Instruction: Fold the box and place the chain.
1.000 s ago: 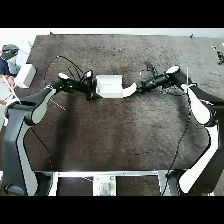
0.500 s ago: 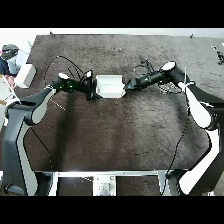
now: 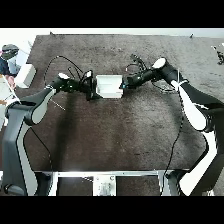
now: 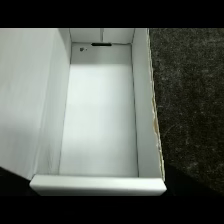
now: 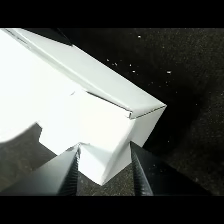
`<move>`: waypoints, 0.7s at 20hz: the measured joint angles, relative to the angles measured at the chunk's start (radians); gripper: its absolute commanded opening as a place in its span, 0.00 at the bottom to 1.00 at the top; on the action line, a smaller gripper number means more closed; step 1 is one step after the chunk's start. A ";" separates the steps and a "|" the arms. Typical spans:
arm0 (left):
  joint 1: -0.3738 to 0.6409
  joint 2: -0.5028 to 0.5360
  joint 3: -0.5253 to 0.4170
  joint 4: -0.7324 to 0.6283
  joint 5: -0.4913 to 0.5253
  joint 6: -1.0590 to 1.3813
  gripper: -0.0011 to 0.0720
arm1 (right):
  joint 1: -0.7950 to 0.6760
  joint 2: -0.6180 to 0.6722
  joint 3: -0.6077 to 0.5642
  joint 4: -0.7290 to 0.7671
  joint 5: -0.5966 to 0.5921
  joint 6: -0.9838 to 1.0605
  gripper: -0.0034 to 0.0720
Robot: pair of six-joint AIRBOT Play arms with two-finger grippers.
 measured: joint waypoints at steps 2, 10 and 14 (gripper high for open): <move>0.000 0.000 0.000 0.000 0.000 0.000 0.69 | 0.021 0.000 0.018 -0.046 -0.009 0.037 0.52; 0.000 0.000 0.000 0.000 -0.002 0.000 0.69 | 0.108 -0.001 0.058 -0.282 -0.056 0.212 0.52; 0.000 0.000 0.000 0.000 -0.002 0.000 0.69 | 0.154 -0.028 0.125 -0.434 -0.023 0.322 0.52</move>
